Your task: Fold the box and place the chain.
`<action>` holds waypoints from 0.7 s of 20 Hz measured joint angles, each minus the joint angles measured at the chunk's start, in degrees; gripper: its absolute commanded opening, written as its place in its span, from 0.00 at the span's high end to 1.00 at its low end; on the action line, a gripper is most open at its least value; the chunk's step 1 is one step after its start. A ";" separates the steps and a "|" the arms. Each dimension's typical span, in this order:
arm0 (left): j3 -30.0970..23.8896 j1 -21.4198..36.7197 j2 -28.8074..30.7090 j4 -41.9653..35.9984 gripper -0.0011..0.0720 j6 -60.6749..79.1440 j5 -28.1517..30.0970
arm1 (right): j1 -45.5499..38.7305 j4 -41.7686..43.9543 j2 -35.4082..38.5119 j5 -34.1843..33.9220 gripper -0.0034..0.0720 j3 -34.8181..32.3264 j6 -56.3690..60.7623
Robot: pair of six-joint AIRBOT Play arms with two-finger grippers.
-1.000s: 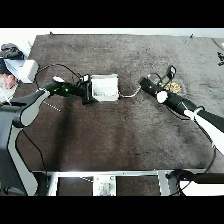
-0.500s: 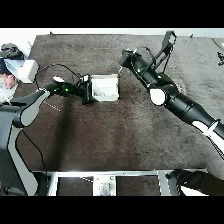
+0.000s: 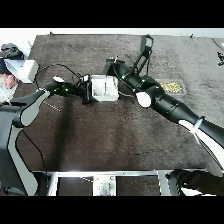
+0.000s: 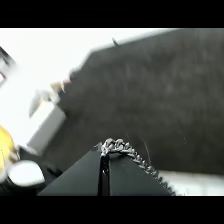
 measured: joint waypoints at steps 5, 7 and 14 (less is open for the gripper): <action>0.00 0.00 0.00 0.00 0.35 0.00 0.00 | -0.81 -0.26 -3.74 7.32 0.69 0.07 0.00; -0.02 0.00 0.00 0.00 0.35 -0.02 0.00 | -2.75 -1.49 -3.58 11.08 0.69 0.04 0.00; 0.00 0.00 0.00 0.00 0.35 -0.02 0.00 | -13.90 -7.02 4.85 23.67 0.69 -7.63 0.04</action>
